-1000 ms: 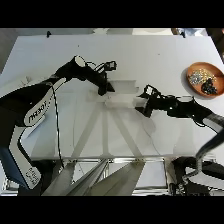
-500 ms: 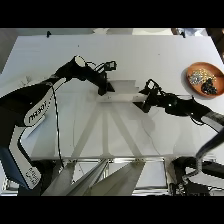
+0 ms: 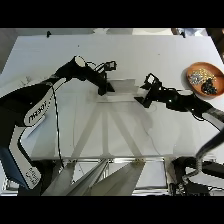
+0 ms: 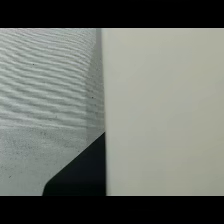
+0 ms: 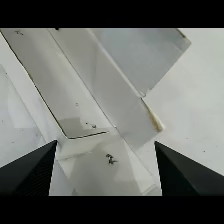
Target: Fold the box and place the chain.
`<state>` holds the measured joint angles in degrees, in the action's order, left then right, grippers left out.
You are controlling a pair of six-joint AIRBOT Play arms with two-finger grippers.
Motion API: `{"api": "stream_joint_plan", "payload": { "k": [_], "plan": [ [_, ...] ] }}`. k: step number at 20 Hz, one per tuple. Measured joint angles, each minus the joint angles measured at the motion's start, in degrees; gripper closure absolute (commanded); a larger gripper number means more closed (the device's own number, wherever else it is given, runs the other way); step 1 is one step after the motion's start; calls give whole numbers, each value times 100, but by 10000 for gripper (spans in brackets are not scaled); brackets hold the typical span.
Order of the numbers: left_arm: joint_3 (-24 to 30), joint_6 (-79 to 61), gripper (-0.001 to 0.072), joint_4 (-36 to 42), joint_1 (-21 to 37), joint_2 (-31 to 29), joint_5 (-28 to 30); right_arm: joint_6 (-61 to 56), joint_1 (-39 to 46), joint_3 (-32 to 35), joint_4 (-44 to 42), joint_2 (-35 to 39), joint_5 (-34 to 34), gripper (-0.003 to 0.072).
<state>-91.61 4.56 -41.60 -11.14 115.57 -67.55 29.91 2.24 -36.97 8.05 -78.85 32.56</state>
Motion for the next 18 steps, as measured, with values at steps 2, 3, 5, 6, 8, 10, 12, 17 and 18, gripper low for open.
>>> {"api": "stream_joint_plan", "payload": {
  "k": [2, 3, 5, 6, 8, 10, 12, 17, 18],
  "plan": [
    [2, -2, 700, 0, 0, 0, 0, -59, 0, -83, 96, -31, -4, -3],
    [0, -2, 700, 0, 0, 0, 0, -79, 2, -133, 133, -55, 4, -3],
    [0, -2, 700, 0, 0, 0, 0, -105, 2, -234, 181, -120, 59, -3],
    [0, -2, 700, 0, 0, 0, 0, -122, 2, -295, 201, -164, 98, -3],
    [0, -4, 700, 0, 0, 0, 0, -138, 2, -433, 310, -256, 190, -3],
    [0, -4, 700, 0, 0, 0, 0, -146, 2, -599, 479, -354, 339, -3],
    [0, -4, 700, 0, 0, 0, 0, -190, 2, -780, 686, -476, 503, -3],
    [2, -7, 700, 0, 0, 0, -2, -407, 2, -1320, 1290, -920, 1091, -3],
    [0, -7, 700, 0, 0, 0, -4, -457, 4, -1443, 1384, -1032, 1233, -3]
  ]
}}
